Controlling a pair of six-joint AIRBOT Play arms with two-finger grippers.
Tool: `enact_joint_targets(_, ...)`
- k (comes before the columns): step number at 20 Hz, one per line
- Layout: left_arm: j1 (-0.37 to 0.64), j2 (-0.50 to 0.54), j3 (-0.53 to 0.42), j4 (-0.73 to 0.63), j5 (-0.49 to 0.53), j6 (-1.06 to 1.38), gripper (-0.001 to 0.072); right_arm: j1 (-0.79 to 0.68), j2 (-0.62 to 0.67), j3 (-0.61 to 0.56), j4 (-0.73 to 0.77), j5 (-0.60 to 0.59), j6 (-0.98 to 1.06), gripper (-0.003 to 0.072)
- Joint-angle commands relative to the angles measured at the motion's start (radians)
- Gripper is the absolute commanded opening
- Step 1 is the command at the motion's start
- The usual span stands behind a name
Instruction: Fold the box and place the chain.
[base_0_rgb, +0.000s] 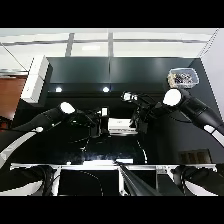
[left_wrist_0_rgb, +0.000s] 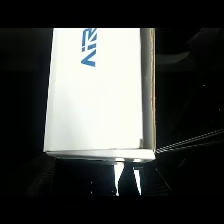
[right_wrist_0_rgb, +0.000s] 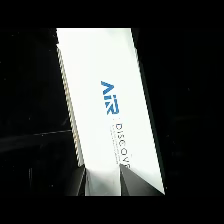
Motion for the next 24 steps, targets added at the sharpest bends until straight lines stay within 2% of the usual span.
enact_joint_targets(1, 0.000, -0.001, 0.000, 0.000, 0.000, 0.000, 0.0351, 0.002, 0.000, 0.000, -0.009, -0.014, 0.004, 0.0203)
enact_joint_targets(12, 0.000, -0.001, 0.000, 0.000, 0.000, 0.000, 0.0351, 0.002, 0.000, 0.000, -0.009, 0.009, 0.021, 0.0208)
enact_joint_targets(13, 0.000, -0.001, 0.000, 0.000, 0.000, 0.000, 0.0351, 0.002, 0.000, 0.000, -0.009, 0.009, 0.028, 0.0294)
enact_joint_targets(14, 0.000, -0.001, 0.000, 0.000, 0.000, 0.000, 0.0351, 0.002, 0.000, 0.000, -0.009, 0.009, 0.034, 0.0299)
enact_joint_targets(24, 0.000, -0.001, 0.000, 0.000, 0.000, 0.000, 0.0351, 0.002, -0.002, -0.015, -0.008, -0.002, 0.038, 0.0298)
